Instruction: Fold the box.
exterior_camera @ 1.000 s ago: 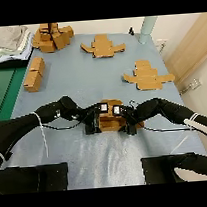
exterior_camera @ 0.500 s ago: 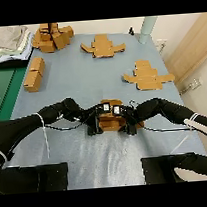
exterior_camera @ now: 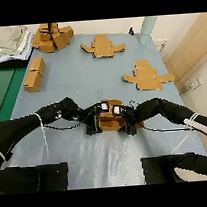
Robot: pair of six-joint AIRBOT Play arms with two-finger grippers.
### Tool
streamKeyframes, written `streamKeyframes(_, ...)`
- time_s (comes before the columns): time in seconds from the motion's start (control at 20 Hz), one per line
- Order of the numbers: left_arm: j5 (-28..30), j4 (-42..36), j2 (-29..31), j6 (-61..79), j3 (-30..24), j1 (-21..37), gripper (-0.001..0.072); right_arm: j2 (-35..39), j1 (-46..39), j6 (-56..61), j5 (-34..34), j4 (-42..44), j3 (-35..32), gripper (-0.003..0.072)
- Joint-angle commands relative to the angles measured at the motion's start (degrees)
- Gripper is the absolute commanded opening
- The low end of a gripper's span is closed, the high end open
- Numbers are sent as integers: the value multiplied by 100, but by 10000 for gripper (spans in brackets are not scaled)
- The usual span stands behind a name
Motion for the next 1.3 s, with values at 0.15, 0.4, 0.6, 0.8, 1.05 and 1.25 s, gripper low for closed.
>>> streamKeyframes(0.15,232,-468,116,688,-223,24,704,0,2,-2,0,0,0,475)
streamKeyframes(0.4,205,-645,199,859,-278,13,704,0,2,-2,0,0,0,475)
streamKeyframes(0.6,52,-732,197,1241,-282,-61,704,0,2,-2,0,0,0,474)
streamKeyframes(0.8,-68,-909,197,1298,-291,-125,704,0,2,-2,0,0,0,474)
streamKeyframes(1.05,0,-929,214,1255,-415,-122,704,0,2,-2,-2,0,0,474)
streamKeyframes(1.25,131,-1003,212,1257,-417,-122,702,0,2,-2,0,0,0,474)
